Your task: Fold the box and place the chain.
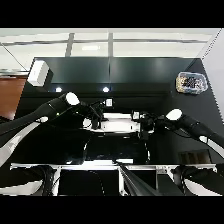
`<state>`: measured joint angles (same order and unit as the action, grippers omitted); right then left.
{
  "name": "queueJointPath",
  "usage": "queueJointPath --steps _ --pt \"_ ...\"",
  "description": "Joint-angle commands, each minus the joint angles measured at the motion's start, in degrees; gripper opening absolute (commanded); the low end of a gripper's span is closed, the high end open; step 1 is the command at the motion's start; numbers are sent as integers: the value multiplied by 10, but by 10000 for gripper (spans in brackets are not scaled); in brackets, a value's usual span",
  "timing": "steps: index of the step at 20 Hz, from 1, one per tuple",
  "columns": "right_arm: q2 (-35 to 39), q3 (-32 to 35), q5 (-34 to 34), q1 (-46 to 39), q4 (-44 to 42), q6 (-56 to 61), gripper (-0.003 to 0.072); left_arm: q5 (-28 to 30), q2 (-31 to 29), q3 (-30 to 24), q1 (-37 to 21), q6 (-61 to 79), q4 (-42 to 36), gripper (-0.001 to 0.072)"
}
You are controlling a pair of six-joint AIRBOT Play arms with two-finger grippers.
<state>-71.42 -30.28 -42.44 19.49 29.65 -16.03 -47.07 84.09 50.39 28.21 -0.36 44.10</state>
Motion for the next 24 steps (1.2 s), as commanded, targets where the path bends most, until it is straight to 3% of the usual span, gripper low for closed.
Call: queueJointPath --steps 1,9,10,11,14,15,16,17,21,23,24 --pt "-2 -1 12 15 25 16 697 -1 0 1 0 0 0 26" --pt "-3 -2 28 22 33 33 691 -1 0 1 0 0 0 26" --pt "-3 -1 28 22 33 33 554 -1 0 1 0 0 0 26" --pt "-3 -2 28 22 33 33 470 -2 0 1 0 0 0 26" --pt "-3 -1 27 22 34 33 468 -28 0 5 -2 -3 8 29" --pt "-3 -1 26 22 35 33 468 -50 -2 11 -3 -17 23 72" --pt "-3 -1 26 22 35 32 468 -78 -7 21 -5 -40 49 263" --pt "-3 -1 26 22 36 32 468 -104 -15 31 -7 -78 74 376" --pt "-3 -1 -5 22 51 14 467 -195 -84 42 -23 -212 186 373" --pt "-3 -1 -5 22 51 14 467 -223 -129 41 -24 -298 217 328" --pt "-3 -1 -5 22 51 14 467 -230 -146 37 -24 -328 216 250"
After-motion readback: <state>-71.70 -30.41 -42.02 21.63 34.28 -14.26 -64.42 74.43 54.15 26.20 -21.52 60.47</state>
